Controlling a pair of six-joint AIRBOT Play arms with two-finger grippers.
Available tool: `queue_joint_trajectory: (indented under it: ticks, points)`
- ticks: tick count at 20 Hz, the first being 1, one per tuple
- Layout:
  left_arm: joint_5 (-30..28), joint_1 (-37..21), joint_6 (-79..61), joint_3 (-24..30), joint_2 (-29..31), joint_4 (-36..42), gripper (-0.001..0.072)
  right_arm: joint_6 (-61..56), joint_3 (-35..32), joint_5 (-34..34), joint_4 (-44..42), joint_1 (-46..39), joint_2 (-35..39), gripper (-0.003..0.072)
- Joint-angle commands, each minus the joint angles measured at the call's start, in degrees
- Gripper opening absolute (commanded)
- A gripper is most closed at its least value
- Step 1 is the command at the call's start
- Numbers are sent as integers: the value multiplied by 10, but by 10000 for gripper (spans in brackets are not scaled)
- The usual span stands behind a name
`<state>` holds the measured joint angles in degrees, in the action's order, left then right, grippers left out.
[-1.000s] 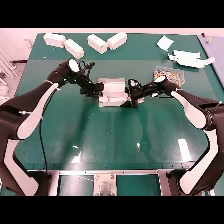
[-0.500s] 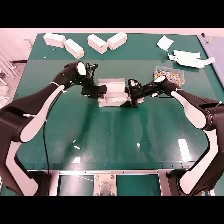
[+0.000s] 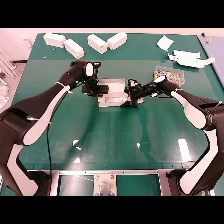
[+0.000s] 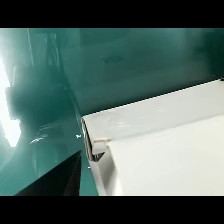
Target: Fold the box and place the chain.
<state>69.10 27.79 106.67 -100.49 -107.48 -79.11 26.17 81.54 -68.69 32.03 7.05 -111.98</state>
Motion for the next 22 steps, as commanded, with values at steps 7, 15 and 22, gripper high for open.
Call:
queue_joint_trajectory:
  ticks: [7,15,22]
  points:
    - [11,19,45,-2,-2,-24,305,0,0,0,0,0,0,593]
    - [7,28,45,-2,-16,-32,304,0,0,0,0,0,0,593]
    - [2,35,71,-2,-16,-63,304,0,0,0,0,0,0,593]
